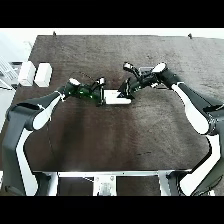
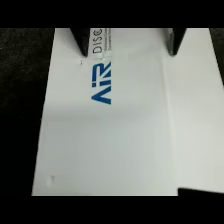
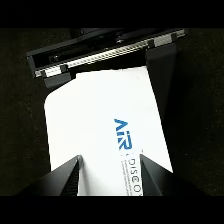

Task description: Fold the box and place the chain.

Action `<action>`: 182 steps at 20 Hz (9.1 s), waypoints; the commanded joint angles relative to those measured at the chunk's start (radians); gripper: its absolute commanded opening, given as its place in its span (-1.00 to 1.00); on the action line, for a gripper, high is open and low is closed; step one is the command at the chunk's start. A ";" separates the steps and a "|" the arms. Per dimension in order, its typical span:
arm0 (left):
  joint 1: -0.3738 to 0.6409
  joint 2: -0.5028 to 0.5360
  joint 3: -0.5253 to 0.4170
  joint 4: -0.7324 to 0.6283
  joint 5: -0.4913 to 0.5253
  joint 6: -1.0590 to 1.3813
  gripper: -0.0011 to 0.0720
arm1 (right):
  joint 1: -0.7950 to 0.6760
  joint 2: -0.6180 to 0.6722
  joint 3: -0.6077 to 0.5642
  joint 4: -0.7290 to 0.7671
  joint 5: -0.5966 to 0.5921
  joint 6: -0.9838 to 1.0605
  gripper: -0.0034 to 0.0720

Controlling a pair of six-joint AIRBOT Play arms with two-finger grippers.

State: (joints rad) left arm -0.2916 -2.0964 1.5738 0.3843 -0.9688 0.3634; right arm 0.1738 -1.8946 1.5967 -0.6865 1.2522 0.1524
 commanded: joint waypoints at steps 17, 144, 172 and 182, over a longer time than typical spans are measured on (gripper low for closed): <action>0.001 -0.001 0.000 0.000 0.000 0.000 0.20 | -0.001 0.124 -0.124 -0.002 -0.089 -0.134 0.14; 0.001 -0.001 0.000 0.000 0.000 0.000 0.20 | 0.018 0.242 -0.409 0.301 -0.389 -0.577 -0.21; 0.001 -0.001 0.000 0.000 0.000 0.000 0.20 | 0.018 0.198 -0.378 0.301 -0.290 -0.546 -0.21; 0.001 -0.001 0.000 0.000 0.000 0.000 0.20 | -0.006 0.170 -0.378 0.301 -0.290 -0.503 -0.21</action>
State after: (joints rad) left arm -0.2901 -2.0968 1.5738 0.3843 -0.9691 0.3641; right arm 0.1787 -1.7149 1.2194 -0.3847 0.9573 -0.3775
